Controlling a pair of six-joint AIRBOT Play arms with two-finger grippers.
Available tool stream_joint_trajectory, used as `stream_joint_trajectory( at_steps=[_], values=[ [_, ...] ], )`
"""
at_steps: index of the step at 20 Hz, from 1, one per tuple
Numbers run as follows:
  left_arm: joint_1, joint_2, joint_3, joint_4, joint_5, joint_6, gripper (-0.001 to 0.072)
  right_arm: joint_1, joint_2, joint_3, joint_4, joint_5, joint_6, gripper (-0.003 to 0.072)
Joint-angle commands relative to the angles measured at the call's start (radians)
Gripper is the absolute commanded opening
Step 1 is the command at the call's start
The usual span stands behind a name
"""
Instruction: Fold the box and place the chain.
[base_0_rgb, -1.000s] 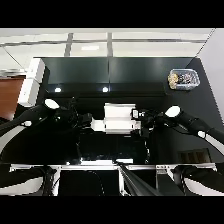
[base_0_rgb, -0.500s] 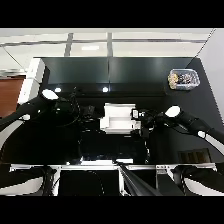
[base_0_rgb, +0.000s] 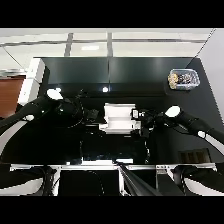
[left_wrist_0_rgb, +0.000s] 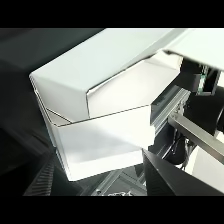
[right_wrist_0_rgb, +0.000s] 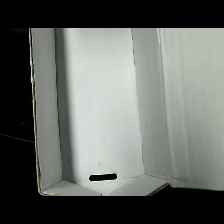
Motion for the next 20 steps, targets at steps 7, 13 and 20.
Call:
stream_joint_trajectory(
  at_steps=[7,13,20],
  values=[
    [-0.085,0.0,0.068,0.031,0.09,-0.126,0.0547,0.001,0.0,0.001,0.0,0.0,0.0,0.0054],
    [-0.172,0.0,0.117,0.222,0.129,-0.301,0.053,0.001,0.0,0.001,0.0,0.0,0.0,0.0054],
    [-0.296,0.0,0.165,0.494,0.23,-0.602,0.0454,0.001,0.0,0.001,0.0,0.0,0.0,0.0053]
  ],
)
